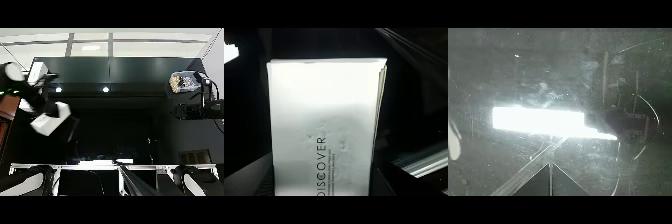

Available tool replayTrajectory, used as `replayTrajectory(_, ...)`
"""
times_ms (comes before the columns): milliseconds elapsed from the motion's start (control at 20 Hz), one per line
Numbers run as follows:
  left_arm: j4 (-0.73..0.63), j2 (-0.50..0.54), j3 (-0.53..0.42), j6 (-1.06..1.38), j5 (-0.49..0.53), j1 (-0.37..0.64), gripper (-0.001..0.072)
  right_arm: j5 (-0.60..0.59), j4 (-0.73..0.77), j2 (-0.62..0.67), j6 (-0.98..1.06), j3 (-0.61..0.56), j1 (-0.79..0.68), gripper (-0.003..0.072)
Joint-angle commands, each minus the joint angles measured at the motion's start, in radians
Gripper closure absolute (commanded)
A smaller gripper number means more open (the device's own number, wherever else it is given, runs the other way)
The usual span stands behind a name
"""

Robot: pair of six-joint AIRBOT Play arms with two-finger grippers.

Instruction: Fold the box and place the chain.

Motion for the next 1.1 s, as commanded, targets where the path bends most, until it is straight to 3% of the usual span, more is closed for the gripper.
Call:
replayTrajectory(0,0.120,0.039,-0.094,-0.121,-0.036,0.278,0.0478,-0.010,-0.001,0.001,-0.012,-0.001,0.001,0.0671)
replayTrajectory(200,0.125,0.043,-0.134,-0.123,0.046,0.528,0.0478,-0.036,-0.001,0.001,-0.012,-0.001,0.001,0.0671)
replayTrajectory(350,0.126,0.044,-0.134,-0.067,0.113,0.613,0.0479,-0.047,0.000,0.000,-0.012,-0.001,0.001,0.0670)
replayTrajectory(550,0.179,0.042,-0.140,-0.022,0.239,0.623,0.0479,-0.090,-0.001,0.000,-0.012,-0.001,0.001,0.0671)
replayTrajectory(700,0.071,0.042,-0.142,0.153,0.322,0.622,0.0480,-0.131,0.000,0.000,-0.012,-0.001,0.001,0.0670)
replayTrajectory(800,0.070,0.040,-0.142,0.177,0.379,0.615,0.0478,-0.129,-0.001,0.000,-0.012,-0.001,0.001,0.0670)
replayTrajectory(900,0.068,0.027,-0.142,0.214,0.397,0.596,0.0414,-0.129,-0.002,0.000,-0.012,-0.001,0.001,0.0670)
replayTrajectory(1050,0.012,-0.010,-0.142,0.231,0.397,0.579,0.0410,-0.129,-0.002,0.000,-0.012,-0.001,0.001,0.0670)
